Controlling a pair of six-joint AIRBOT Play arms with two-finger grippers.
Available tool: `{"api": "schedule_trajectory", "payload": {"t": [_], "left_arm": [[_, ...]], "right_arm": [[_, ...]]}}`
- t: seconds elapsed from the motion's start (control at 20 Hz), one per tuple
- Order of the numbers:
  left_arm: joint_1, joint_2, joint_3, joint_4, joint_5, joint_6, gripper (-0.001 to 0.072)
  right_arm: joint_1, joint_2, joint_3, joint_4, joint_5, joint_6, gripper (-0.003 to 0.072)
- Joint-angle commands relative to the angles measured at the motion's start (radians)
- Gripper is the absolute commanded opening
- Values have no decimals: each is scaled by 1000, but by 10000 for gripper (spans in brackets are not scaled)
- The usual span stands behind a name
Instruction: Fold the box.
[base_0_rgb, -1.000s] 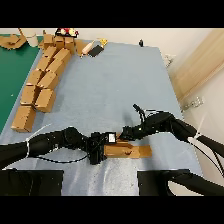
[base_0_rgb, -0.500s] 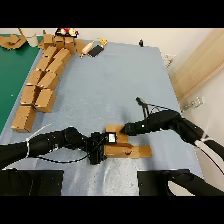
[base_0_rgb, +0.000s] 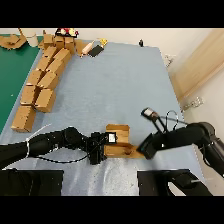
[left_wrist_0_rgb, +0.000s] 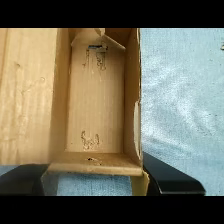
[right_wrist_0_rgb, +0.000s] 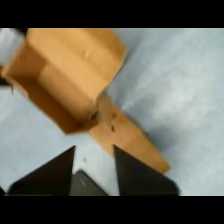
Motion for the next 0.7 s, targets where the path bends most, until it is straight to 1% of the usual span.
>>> {"api": "schedule_trajectory", "payload": {"t": [0.0, 0.05, 0.1, 0.2, 0.3, 0.5, 0.65], "left_arm": [[1, 0, 0, 0, 0, 0, 383], [1, 0, 0, 0, 0, 0, 384], [1, 0, 0, 0, 0, 0, 384], [1, 0, 0, 0, 0, 0, 384], [1, 0, 0, 0, 0, 0, 384], [1, 0, 0, 0, 0, 0, 384], [1, 0, 0, 0, 0, 0, 383]], "right_arm": [[87, 53, -99, -90, -45, -157, 415], [123, 53, -139, -103, 40, -230, 474], [154, 53, -169, -121, 130, -286, 516], [199, 51, -203, -174, 291, -346, 516], [215, 51, -203, -198, 376, -365, 516], [215, 26, -203, -192, 431, -391, 516], [215, -10, -203, -101, 437, -459, 500]]}}
